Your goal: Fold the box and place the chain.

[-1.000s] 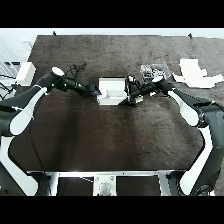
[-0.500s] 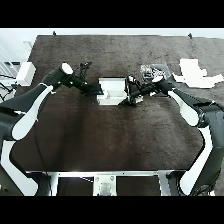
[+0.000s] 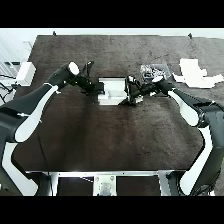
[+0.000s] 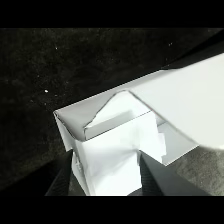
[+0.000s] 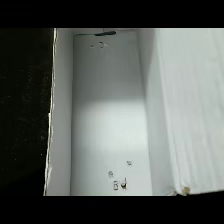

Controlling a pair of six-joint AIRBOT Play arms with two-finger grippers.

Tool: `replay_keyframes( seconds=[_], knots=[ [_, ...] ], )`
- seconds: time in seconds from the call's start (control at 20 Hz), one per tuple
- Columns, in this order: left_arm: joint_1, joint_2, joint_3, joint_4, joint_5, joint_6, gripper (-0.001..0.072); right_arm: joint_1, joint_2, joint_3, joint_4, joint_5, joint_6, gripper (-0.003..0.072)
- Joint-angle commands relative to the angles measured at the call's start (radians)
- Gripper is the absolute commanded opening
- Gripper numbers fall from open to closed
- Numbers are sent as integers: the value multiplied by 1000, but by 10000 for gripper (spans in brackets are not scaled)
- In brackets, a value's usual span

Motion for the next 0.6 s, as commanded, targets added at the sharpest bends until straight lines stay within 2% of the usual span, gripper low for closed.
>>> replay_keyframes(
  seconds=[0.0, 0.15, 0.55],
  knots=[
    [-28, 0, 24, 72, 2, -91, 468, 1, 0, -1, 0, 0, 0, 585],
    [-47, 0, 37, 143, -9, -165, 468, 1, 0, -1, 0, 0, 0, 585],
    [-68, 0, 37, 212, 3, -241, 468, 1, 0, -1, 0, 0, 0, 585]
  ],
)
